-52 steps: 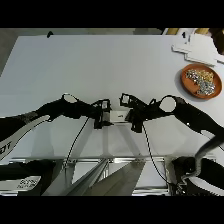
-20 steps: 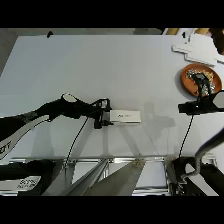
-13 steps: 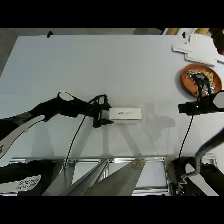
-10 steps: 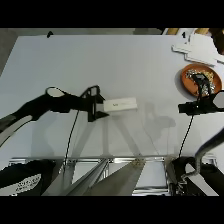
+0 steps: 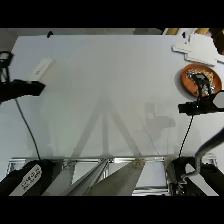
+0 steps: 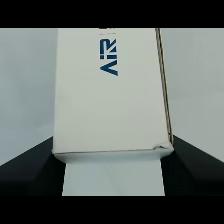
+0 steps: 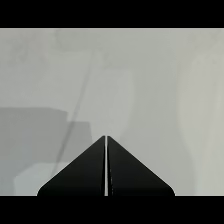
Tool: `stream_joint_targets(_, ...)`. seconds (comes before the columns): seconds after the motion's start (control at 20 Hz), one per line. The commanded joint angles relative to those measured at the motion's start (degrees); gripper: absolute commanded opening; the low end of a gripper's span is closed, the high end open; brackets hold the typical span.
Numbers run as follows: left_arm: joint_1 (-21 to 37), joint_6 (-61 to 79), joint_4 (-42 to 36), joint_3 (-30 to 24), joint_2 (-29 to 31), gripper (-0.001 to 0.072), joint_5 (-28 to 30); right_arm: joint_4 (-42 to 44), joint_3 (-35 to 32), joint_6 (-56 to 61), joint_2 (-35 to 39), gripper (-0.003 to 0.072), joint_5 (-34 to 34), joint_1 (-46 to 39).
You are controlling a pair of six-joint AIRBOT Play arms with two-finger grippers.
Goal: Fold the box and place the chain.
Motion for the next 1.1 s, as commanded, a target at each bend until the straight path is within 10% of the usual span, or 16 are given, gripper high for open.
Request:
stream_joint_targets(0.0, 10.23, -17.55, 14.82, -0.68, -0.04, 0.0094, 0.39, 0.02, 0.00, 0.00, 0.04, 0.0021, 0.00, -0.04)
stream_joint_targets(0.2, 12.79, -17.79, 23.15, -1.64, -3.63, 0.0112, -0.42, 0.00, 0.00, 0.00, 0.04, 0.0021, 0.00, -0.04)
stream_joint_targets(0.3, 12.79, -17.77, 23.82, -1.66, -5.44, 0.0322, -2.03, 0.02, 0.00, 0.00, 0.04, 0.0021, 0.00, -0.04)
stream_joint_targets(0.5, 12.76, -17.77, 23.80, -1.68, -6.80, 0.0370, -5.97, 0.02, 0.00, 0.00, 0.04, 0.0021, 0.00, -0.04)
stream_joint_targets(0.6, 12.74, -17.79, 23.80, -1.70, -6.80, 0.0720, -6.36, 0.02, 0.00, 0.00, 0.04, 0.0021, 0.02, -0.02)
stream_joint_targets(1.05, 11.50, -17.77, 24.04, -1.70, 1.38, 0.0708, -7.72, 0.00, 0.00, 0.00, 0.04, 0.0021, 0.00, -0.02)
